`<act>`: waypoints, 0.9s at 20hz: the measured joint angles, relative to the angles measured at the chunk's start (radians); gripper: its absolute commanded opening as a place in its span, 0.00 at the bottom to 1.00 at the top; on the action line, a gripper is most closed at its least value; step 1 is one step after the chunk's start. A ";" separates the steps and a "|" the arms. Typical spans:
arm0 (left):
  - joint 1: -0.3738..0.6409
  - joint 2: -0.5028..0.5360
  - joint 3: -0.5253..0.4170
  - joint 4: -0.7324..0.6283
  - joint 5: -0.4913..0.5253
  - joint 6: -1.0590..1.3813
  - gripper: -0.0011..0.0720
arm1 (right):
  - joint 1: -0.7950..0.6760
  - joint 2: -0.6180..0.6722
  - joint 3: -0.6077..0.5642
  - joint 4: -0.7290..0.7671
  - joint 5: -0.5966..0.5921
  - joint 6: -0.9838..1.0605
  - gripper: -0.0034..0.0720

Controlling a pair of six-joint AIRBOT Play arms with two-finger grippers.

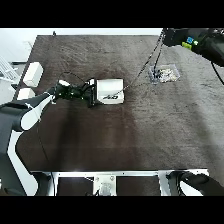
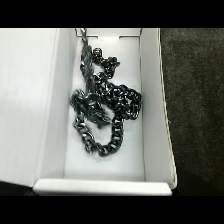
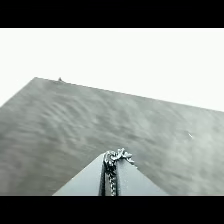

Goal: Fold the box and place the chain.

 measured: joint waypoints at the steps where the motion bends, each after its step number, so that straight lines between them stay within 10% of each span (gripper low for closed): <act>1: 0.000 0.000 0.000 0.000 0.000 0.000 0.49 | 0.034 0.014 -0.001 -0.007 0.001 0.007 0.05; 18: 0.000 0.000 0.000 0.000 0.000 0.000 0.49 | 0.270 -0.158 -0.123 -0.028 -0.111 0.137 0.05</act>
